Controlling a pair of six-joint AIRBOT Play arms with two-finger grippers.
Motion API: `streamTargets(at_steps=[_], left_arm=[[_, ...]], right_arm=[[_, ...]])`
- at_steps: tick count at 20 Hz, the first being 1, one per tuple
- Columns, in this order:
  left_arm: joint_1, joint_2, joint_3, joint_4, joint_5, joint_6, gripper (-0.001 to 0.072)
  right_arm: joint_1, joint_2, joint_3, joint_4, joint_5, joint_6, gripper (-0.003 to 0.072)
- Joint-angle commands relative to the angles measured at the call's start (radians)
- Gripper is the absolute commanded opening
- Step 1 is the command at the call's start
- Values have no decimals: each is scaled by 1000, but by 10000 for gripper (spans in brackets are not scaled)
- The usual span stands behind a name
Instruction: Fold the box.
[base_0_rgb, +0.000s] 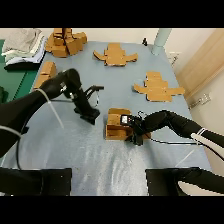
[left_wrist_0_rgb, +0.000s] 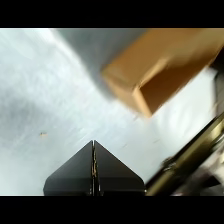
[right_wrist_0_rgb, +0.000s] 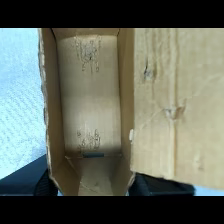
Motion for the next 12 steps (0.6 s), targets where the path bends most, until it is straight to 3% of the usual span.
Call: streamTargets(at_steps=[1,3,5,6,7,8,12], left_arm=[[28,150,-269,-26,188,357,13],[11,217,-357,-51,275,534,15],[-23,232,-383,-84,353,678,18],[-44,230,-383,-86,389,736,110],[-53,227,-383,-106,412,802,471],[-44,219,-385,-159,433,893,703],[-16,155,-407,-364,471,1284,704]], right_arm=[[1,0,0,0,0,0,475],[1,0,0,0,0,0,475],[1,0,0,0,0,0,474],[1,0,0,0,0,0,474],[1,0,0,0,0,0,475],[0,0,0,0,0,0,474],[0,0,0,0,0,0,474]])
